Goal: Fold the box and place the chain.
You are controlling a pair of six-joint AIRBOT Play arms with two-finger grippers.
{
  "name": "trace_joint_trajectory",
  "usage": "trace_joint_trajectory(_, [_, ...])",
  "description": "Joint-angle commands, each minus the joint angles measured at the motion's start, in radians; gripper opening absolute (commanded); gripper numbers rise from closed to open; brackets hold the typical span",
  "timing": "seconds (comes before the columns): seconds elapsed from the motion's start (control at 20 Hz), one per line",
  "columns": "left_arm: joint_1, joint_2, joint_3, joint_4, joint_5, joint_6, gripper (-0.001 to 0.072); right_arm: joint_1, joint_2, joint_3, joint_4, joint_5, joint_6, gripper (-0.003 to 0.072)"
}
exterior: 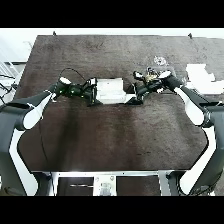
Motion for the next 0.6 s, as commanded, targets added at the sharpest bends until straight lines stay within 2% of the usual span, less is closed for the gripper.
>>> trace_joint_trajectory(0.0, [0.001,0.000,0.000,0.002,-0.001,0.000,0.0421,-0.034,0.034,0.000,0.000,0.058,0.016,0.0720])
trace_joint_trajectory(0.3, [0.001,0.000,0.000,0.003,-0.001,0.000,0.0421,-0.092,0.112,0.000,0.002,0.057,0.036,0.0720])
trace_joint_trajectory(0.45, [0.001,0.000,0.000,0.003,-0.001,0.000,0.0421,-0.103,0.138,0.000,0.053,0.069,0.039,0.0704])
trace_joint_trajectory(0.5, [0.001,0.000,0.000,0.003,-0.001,0.000,0.0421,-0.101,0.143,0.000,0.096,0.099,0.039,0.0584])
trace_joint_trajectory(0.55, [0.001,0.000,0.000,0.002,-0.001,0.000,0.0421,-0.094,0.143,0.000,0.150,0.138,0.039,0.0341])
